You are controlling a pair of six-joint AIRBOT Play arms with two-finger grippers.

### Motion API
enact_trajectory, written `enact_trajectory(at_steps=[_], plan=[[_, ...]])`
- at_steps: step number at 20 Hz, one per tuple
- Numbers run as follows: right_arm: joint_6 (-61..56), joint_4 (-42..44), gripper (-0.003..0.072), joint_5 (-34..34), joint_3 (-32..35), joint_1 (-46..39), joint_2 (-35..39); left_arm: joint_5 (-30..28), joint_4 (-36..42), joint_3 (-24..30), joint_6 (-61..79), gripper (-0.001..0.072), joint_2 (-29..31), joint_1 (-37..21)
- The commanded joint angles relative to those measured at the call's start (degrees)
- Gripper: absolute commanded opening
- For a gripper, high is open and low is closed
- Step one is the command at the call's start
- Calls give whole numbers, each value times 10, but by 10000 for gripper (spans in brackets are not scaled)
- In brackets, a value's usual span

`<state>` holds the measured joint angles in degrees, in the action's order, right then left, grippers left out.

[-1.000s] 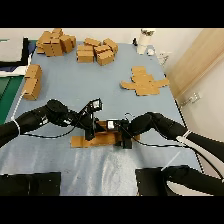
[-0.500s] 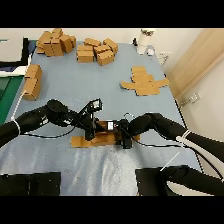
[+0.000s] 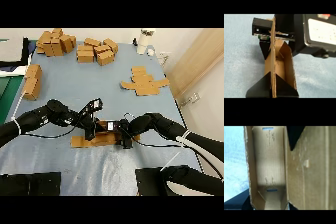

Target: Fold the box.

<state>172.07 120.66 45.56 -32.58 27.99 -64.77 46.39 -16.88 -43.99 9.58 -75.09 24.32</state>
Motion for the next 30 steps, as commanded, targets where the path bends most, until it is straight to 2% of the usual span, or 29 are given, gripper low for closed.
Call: enact_trajectory(at_steps=[1, 5, 6, 7, 8, 10, 12, 15, 16, 17, 19, 21, 26, 27, 30], plan=[[0, 2, 501, 0, 0, 0, 0, -8, 1, 0, 0, 14, 0, -1], [-1, 2, 501, 0, 0, 0, 0, -9, -9, 0, -6, 17, 2, -4], [-1, 2, 501, 0, 0, 0, 0, -10, -16, 0, -14, 138, 2, -7], [-1, 2, 501, 1, 0, 0, 0, -9, -17, 0, -47, 325, 3, -14], [-1, 2, 501, 1, 0, 0, 0, -7, -23, 0, -96, 369, 6, -23], [-1, 2, 504, 1, 0, 0, 0, 5, -69, 0, -155, 372, 18, -41], [-1, 2, 504, 1, 0, 0, 0, 49, -141, 0, -213, 373, 39, -57], [-1, 2, 504, 1, 0, 0, 0, 142, -253, 0, -355, 370, 73, -65], [-1, 2, 505, 1, 0, 0, 0, 190, -269, 0, -409, 285, 82, -64], [-1, 2, 504, 2, 0, 0, 0, 238, -266, 0, -473, -1, 86, -64], [-1, 2, 505, 2, 0, 0, 0, 287, -235, 0, -622, 12, 87, -52], [-1, 2, 504, 4, 0, 0, 0, 263, -186, 0, -709, 13, 87, -16], [-1, 2, 504, 6, 0, 0, 0, 32, -100, 0, -829, 12, 85, 68], [-1, 2, 504, 6, 0, 0, 0, 3, -96, 0, -832, 12, 82, 71], [-1, 3, 504, 10, 0, 0, 0, -31, -97, 2, -847, 12, 70, 67]])
